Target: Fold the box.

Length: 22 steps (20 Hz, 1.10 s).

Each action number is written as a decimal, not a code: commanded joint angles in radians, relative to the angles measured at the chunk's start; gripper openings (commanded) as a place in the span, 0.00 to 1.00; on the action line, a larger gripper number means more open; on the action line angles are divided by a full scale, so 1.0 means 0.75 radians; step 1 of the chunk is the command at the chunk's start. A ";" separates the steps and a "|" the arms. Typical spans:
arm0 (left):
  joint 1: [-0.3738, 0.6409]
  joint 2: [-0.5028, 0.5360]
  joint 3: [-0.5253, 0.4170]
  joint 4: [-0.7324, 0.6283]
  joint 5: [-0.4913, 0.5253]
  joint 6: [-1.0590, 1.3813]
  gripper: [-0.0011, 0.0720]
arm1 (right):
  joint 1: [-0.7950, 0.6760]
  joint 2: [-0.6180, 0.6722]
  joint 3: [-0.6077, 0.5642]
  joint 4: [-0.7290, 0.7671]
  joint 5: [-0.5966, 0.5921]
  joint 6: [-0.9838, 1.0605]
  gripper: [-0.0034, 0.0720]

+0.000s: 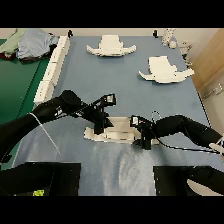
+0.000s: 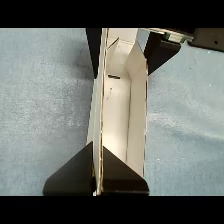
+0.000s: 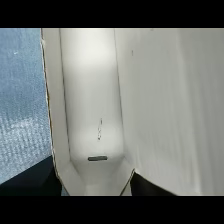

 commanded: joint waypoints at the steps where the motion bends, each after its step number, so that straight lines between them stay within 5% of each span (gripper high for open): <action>1: 0.000 -0.001 0.002 -0.014 -0.012 -0.002 0.03 | 0.001 0.001 0.002 -0.001 0.000 0.000 0.64; 2: 0.000 -0.001 0.002 -0.013 -0.023 -0.003 0.08 | 0.001 0.001 0.002 -0.001 0.000 0.000 0.64; 3: 0.000 -0.001 0.002 -0.014 -0.025 -0.007 0.44 | 0.001 0.001 0.002 -0.001 0.000 0.000 0.64; 4: 0.000 -0.001 0.002 -0.014 -0.024 -0.036 0.61 | 0.001 0.001 0.002 -0.001 0.000 0.000 0.64; 7: 0.004 0.011 0.010 0.048 -0.027 -0.116 0.62 | 0.001 0.001 0.002 0.000 0.000 0.000 0.64; 10: 0.034 0.108 0.035 0.318 -0.041 -0.412 0.62 | 0.001 0.001 0.002 -0.001 0.000 0.000 0.64; 13: 0.112 0.247 0.042 0.548 -0.148 -0.814 0.57 | 0.001 0.001 0.002 -0.001 0.000 0.000 0.64; 14: 0.139 0.285 0.042 0.584 -0.227 -0.938 0.16 | 0.001 0.001 0.002 -0.001 0.000 0.000 0.64; 15: 0.155 0.308 0.041 0.585 -0.320 -0.967 0.03 | 0.001 0.001 0.002 -0.001 0.000 0.000 0.64; 18: 0.122 0.305 0.035 0.440 -0.544 -1.077 0.03 | 0.001 0.001 0.002 -0.001 0.000 0.000 0.64; 22: 0.011 0.192 0.048 0.140 -0.438 -1.093 0.03 | 0.001 0.001 0.002 -0.001 0.000 0.000 0.64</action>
